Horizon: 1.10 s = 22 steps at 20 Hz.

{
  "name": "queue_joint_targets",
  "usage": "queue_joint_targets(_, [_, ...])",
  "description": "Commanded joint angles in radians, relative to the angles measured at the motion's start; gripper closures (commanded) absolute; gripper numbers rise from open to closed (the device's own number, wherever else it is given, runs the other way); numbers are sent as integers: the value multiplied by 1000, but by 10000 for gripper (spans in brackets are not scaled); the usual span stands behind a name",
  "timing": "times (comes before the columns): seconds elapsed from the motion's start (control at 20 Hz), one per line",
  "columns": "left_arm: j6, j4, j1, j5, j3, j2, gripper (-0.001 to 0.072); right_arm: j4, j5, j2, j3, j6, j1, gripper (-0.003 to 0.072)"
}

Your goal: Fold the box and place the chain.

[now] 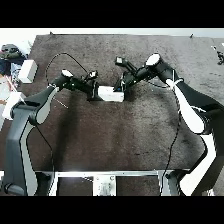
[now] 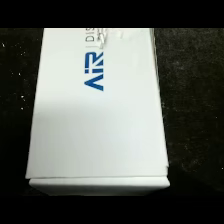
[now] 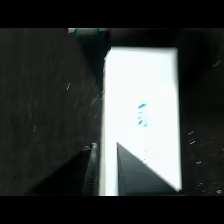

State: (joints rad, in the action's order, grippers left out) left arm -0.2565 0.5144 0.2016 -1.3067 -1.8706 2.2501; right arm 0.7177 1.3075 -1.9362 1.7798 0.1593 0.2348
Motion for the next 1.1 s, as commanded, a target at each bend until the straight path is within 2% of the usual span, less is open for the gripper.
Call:
queue_joint_targets(0.0, [-2, 1, 1, -2, 0, 0, 223, -91, -4, 1, -3, 18, -18, 677])
queue_joint_targets(0.15, [-2, 1, 1, -2, 0, 0, 223, -90, -4, -48, -11, 83, -16, 678])
queue_joint_targets(0.3, [-2, 1, 1, -2, 0, 0, 223, -67, -7, -82, -68, 88, -15, 678])
queue_joint_targets(0.45, [-2, 1, 1, -2, 0, 0, 223, 21, -25, -86, -111, 89, -16, 679])
queue_joint_targets(0.55, [-2, 1, 1, -2, 0, 0, 223, -4, -45, -66, -109, 86, -20, 679])
queue_joint_targets(0.8, [-2, 1, 1, -2, 0, 0, 223, -136, -102, 116, -109, 40, -22, 679])
queue_joint_targets(1.0, [-2, 1, 1, -2, 0, 0, 223, -161, -108, 320, -115, 154, -23, 680])
queue_joint_targets(1.05, [-2, 1, 1, -2, 0, 0, 223, -149, -143, 383, -144, 193, -23, 681])
